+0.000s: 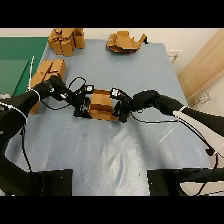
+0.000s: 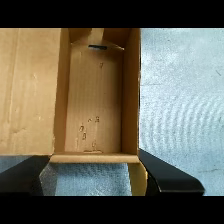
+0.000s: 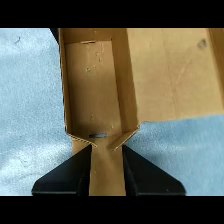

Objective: Fold the box.

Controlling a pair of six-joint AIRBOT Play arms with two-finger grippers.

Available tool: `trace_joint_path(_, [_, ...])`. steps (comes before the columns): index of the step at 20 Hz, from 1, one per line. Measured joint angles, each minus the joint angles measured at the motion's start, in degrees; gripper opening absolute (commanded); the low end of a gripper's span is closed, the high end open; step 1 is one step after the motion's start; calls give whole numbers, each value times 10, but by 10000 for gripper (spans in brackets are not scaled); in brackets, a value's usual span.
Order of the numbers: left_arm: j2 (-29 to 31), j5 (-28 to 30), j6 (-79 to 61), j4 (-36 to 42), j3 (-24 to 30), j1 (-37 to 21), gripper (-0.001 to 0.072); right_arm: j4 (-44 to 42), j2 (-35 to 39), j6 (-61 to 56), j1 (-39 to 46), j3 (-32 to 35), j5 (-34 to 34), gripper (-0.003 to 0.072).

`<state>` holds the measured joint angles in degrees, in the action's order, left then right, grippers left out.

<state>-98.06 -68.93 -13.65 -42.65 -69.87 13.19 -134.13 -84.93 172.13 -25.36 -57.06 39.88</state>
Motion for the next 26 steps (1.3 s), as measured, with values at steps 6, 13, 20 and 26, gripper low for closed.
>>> trace_joint_path(6, [0,1,-1,-1,0,0,283,2,-4,0,-17,-3,-13,231])
trace_joint_path(13, [0,1,1,-1,0,-1,283,-1,-16,0,-31,-19,-26,231])
trace_joint_path(20, [0,1,-3,-2,0,0,283,-13,-38,0,-45,-28,-34,231])
trace_joint_path(26, [0,0,0,0,0,0,283,-25,-59,0,-52,-55,-22,247])
